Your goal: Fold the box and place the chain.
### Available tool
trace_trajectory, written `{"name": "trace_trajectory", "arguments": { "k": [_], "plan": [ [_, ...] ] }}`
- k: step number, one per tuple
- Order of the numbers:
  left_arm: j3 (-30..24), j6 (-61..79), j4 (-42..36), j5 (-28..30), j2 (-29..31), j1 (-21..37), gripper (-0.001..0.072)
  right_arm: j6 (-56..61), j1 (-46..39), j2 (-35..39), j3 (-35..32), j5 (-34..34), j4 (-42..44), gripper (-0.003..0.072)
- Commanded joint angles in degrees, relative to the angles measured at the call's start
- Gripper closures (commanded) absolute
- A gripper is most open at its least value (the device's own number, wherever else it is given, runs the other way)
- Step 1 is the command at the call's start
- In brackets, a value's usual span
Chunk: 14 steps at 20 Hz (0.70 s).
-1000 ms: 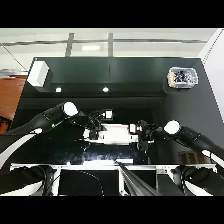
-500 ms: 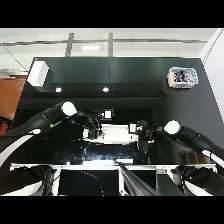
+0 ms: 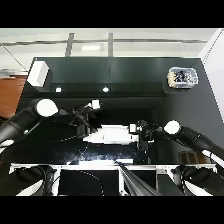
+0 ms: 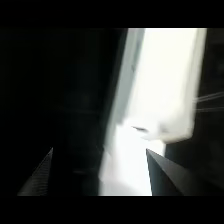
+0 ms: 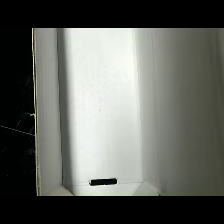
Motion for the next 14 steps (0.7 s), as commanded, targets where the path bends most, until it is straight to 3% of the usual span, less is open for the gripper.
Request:
{"name": "trace_trajectory", "arguments": {
  "k": [1, 2, 4, 5, 11, 14],
  "plan": [
    [0.0, -17.6, 2.0, -13.8, 4.2, 1.6, 0.0351, 0.0, 0.0, 0.0, 0.0, -0.5, 0.0, 0.0146],
    [-0.1, -21.0, 1.0, -17.1, 4.2, 1.3, 0.0674, 0.0, 0.0, 0.0, 0.0, -0.5, 0.0, 0.0146],
    [-2.0, -22.1, -5.7, -17.4, 4.2, -0.2, 0.0680, 0.0, 0.0, 0.0, 0.0, -0.5, 0.0, 0.0146],
    [-3.4, -22.1, -9.9, -14.1, 4.2, -1.4, 0.0679, 0.0, 0.0, 0.0, 0.0, -0.5, 0.0, 0.0146],
    [-9.3, -21.8, -23.3, 21.7, 3.3, -4.3, 0.0678, 0.0, 0.0, 0.0, 0.0, -1.2, 0.0, 0.0146],
    [-9.3, -21.5, -23.3, 28.5, -0.7, -4.6, 0.0678, 0.0, 0.0, 0.0, 0.0, -1.1, 0.0, 0.0146]
  ]
}}
